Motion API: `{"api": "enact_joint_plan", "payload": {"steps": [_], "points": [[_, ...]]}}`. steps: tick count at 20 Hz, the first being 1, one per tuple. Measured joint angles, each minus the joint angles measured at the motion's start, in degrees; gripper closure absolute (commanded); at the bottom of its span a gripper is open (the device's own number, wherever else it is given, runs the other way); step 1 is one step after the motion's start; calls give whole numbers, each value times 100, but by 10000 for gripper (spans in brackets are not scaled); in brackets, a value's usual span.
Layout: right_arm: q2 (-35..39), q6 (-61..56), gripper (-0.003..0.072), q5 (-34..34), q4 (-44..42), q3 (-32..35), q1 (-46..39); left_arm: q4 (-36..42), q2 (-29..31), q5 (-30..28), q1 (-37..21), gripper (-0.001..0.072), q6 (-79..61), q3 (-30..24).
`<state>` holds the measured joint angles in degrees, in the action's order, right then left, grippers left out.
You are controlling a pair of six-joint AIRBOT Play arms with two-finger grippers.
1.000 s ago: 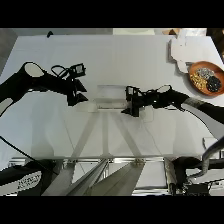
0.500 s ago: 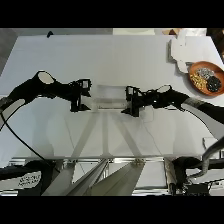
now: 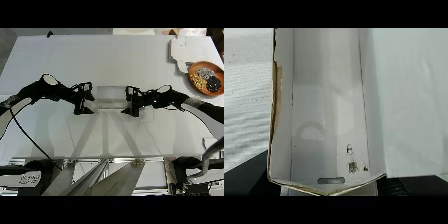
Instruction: Fold the box and place the chain.
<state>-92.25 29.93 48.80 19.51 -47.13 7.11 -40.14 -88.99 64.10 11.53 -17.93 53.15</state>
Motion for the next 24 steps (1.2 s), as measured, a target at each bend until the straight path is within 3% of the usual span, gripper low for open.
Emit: {"api": "enact_joint_plan", "payload": {"steps": [2,5,7,9,11,24], "points": [[0,-2,170,0,2,0,0,44,-9,48,0,223,-96,0],[0,-2,170,0,2,0,0,116,-17,96,0,230,-254,0],[0,-2,170,0,2,0,0,155,-17,63,0,313,-400,0],[0,-2,170,0,2,0,0,173,-17,-7,0,333,-514,0],[0,-2,170,0,0,0,0,190,-17,-61,0,435,-658,0],[0,-2,170,-4,2,0,-2,664,-227,-199,61,433,-1150,0]]}}
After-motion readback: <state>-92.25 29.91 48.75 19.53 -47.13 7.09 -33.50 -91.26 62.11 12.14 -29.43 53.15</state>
